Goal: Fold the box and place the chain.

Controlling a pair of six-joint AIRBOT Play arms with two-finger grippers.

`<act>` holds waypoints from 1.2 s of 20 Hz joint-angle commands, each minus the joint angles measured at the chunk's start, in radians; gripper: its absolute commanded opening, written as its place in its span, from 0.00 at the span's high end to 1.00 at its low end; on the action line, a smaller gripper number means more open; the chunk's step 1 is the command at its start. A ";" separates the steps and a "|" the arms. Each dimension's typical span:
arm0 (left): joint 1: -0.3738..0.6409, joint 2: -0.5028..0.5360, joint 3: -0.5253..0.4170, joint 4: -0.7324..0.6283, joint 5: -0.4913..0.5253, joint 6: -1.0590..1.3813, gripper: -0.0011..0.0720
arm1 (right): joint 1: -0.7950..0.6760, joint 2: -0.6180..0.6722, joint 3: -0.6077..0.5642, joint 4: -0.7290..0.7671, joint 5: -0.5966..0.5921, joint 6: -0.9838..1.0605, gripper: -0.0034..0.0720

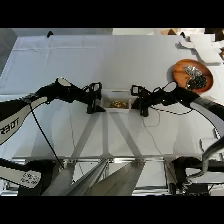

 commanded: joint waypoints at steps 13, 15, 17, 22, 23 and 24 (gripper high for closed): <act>0.000 0.001 0.000 0.000 0.000 0.000 0.31 | 0.268 0.347 0.038 -0.216 -0.107 0.656 0.95; 0.000 0.001 0.000 0.000 0.000 0.000 0.31 | 0.325 0.330 0.039 -0.216 -0.214 0.674 0.95; 0.000 0.001 0.000 0.000 0.000 0.000 0.31 | 0.356 0.301 0.039 -0.216 -0.298 0.713 0.95; 0.000 0.001 0.000 0.000 0.000 0.000 0.31 | 0.363 0.224 0.039 -0.216 -0.339 0.830 0.94; 0.000 0.001 0.000 0.000 0.000 0.000 0.31 | 0.363 0.220 0.039 -0.216 -0.333 0.853 0.94; 0.000 0.001 0.000 0.000 0.000 0.000 0.31 | 0.362 0.222 0.039 -0.212 -0.322 0.864 0.82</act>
